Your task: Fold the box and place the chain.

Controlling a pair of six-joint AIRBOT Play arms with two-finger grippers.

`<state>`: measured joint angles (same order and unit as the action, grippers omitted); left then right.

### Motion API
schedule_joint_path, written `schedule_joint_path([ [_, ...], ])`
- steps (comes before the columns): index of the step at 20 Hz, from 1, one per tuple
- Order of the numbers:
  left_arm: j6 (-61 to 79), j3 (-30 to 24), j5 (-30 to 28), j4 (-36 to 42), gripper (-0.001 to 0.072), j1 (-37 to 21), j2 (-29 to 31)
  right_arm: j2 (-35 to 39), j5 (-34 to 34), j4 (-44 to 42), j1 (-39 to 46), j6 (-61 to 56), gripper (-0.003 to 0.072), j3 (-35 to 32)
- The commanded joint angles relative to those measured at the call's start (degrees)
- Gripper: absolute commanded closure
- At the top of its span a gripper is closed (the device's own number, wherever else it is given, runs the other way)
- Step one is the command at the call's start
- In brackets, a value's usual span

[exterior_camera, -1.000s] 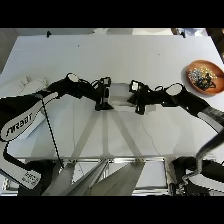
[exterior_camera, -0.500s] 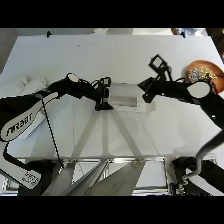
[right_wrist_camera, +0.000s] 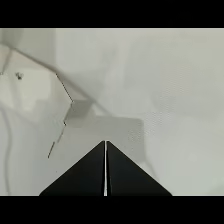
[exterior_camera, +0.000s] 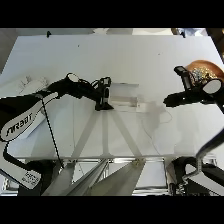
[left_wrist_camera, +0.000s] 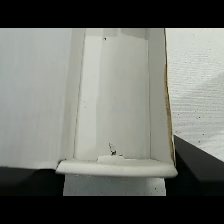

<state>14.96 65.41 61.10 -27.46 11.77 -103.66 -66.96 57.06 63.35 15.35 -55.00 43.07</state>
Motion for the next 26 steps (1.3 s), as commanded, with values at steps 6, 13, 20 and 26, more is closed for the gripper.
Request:
schedule_joint_path([
  [6, 0.02, 0.0, -0.02, -0.02, 0.0431, -0.07, 0.0, -12.61, 7.76, -17.35, -3.08, 6.91, 0.0675, 0.02],
  [13, 0.02, 0.0, -0.02, -0.02, 0.0431, -0.07, 0.0, -13.22, 5.03, -24.26, -4.68, 7.26, 0.0444, 0.02],
  [20, 0.02, 0.0, -0.02, -0.02, 0.0431, -0.07, 0.0, -13.22, 5.2, -36.52, -4.7, 15.06, 0.0403, 0.02],
  [26, 0.02, 0.0, -0.02, -0.02, 0.0431, -0.07, 0.0, -13.22, 3.41, -36.44, -4.79, 15.04, 0.0242, 0.02],
])
